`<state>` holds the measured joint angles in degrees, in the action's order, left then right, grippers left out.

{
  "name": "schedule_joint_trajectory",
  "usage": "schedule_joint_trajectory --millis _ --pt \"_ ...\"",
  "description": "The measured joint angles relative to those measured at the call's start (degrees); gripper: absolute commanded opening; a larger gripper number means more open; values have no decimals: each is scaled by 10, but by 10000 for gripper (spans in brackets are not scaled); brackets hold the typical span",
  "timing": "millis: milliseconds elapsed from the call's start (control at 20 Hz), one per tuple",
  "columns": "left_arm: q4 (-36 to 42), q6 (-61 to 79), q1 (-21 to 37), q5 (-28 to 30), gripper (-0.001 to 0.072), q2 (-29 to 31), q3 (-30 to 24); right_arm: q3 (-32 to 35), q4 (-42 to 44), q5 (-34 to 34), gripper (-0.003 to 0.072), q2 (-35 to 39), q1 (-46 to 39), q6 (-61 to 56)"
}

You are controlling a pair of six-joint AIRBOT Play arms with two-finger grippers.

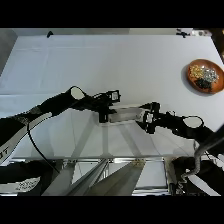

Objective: Fold the box and place the chain.

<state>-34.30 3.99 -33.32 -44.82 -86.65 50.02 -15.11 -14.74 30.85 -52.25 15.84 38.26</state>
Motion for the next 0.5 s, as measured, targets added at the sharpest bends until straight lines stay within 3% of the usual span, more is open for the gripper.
schedule_joint_trajectory --millis 500 --pt "0 0 0 0 14 0 0 -1 3 18 653 0 -17 12"
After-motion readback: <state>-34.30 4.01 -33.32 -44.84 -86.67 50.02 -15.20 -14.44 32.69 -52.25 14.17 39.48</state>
